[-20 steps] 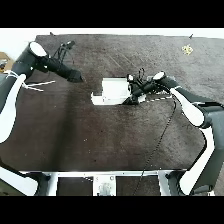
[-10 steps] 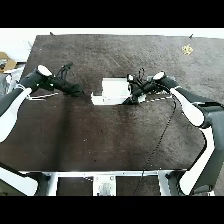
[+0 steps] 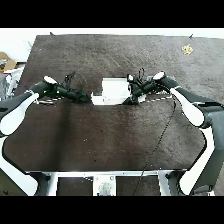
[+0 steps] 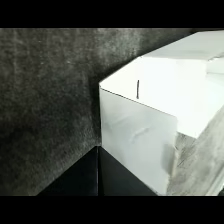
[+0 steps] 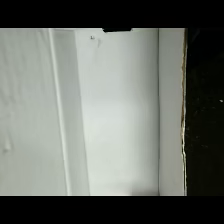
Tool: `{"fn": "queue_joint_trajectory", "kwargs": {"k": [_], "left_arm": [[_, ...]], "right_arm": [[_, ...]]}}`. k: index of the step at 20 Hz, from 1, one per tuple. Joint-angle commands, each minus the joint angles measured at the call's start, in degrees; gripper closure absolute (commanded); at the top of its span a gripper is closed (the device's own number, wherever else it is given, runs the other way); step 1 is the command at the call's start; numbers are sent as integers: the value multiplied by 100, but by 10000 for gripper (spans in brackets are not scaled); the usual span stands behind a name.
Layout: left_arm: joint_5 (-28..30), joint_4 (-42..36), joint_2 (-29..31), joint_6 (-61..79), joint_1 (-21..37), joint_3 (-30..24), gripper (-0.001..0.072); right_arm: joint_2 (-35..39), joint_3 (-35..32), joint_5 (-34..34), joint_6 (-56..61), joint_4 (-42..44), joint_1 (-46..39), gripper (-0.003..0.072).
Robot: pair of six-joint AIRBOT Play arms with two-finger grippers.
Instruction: Fold the box and place the chain.
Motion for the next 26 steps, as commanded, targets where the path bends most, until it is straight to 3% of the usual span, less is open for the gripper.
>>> {"fn": "queue_joint_trajectory", "kwargs": {"k": [1, 16, 17, 18, 19, 22, 24, 26], "left_arm": [[39, -238, -173, 52, 0, -9, 701], [-343, -1556, -378, 509, 0, -7, 697], [-428, -1738, -378, 629, 0, -7, 640], [-535, -1943, -378, 713, 0, -7, 314], [-573, -2017, -378, 728, 0, -7, 274], [-682, -2020, -374, 739, 0, -7, 275], [-699, -2015, -374, 756, 0, -7, 371], [-688, -1974, -374, 752, -24, 50, 371]], "right_arm": [[0, 0, 2, 2, 0, 0, 245], [-2, 0, 2, 0, 0, 0, 245], [0, 0, 2, 0, 0, 0, 245], [-2, 0, 2, 0, 0, 0, 245], [0, 0, 2, 0, 0, 0, 245], [-2, 0, 2, 0, 0, 0, 244], [0, 0, 2, 0, 0, 0, 244], [0, 0, 2, 0, 0, 0, 244]]}}
